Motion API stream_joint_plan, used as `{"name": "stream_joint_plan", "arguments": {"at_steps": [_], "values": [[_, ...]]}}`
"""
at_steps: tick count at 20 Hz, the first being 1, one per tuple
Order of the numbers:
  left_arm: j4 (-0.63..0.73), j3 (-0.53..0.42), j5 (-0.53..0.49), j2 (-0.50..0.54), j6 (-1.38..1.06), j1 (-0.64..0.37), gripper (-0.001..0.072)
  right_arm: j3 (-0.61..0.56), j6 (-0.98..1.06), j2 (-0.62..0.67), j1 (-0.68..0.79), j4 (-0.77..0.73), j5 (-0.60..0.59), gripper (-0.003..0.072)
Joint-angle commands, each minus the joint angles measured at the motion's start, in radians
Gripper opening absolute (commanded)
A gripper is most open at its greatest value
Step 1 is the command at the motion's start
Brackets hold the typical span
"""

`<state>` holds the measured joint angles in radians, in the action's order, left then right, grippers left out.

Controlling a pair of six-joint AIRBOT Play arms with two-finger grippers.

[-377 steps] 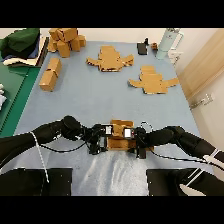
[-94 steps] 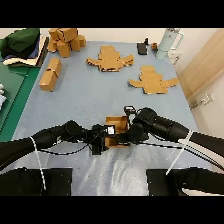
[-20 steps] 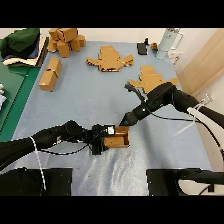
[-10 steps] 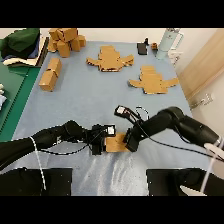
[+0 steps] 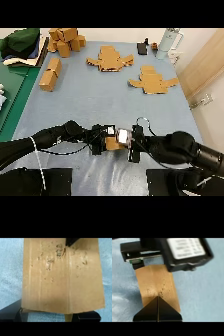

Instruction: Fold the box.

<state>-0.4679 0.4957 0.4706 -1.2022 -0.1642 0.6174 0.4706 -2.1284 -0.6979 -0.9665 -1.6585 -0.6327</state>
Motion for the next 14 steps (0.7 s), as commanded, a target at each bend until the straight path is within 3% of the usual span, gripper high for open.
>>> {"name": "stream_joint_plan", "arguments": {"at_steps": [1, 2, 3, 11, 14], "values": [[0.000, 0.000, 0.000, 0.000, 0.000, -0.001, 0.0486, -0.088, 0.000, 0.049, -0.090, 0.226, 0.148, 0.0131], [0.000, 0.000, 0.000, 0.000, 0.000, -0.001, 0.0485, -0.100, -0.005, 0.048, -0.095, 0.235, 0.175, 0.0318], [0.000, 0.000, 0.000, 0.000, 0.000, -0.001, 0.0486, -0.103, -0.031, 0.044, -0.100, 0.230, 0.189, 0.0424], [0.000, 0.000, 0.000, 0.000, 0.000, -0.001, 0.0485, -0.095, -0.114, -0.067, -0.101, 0.230, 0.335, 0.0424], [0.000, 0.000, 0.000, 0.000, 0.000, -0.001, 0.0485, -0.091, -0.114, -0.095, -0.109, 0.221, 0.340, 0.0424]]}}
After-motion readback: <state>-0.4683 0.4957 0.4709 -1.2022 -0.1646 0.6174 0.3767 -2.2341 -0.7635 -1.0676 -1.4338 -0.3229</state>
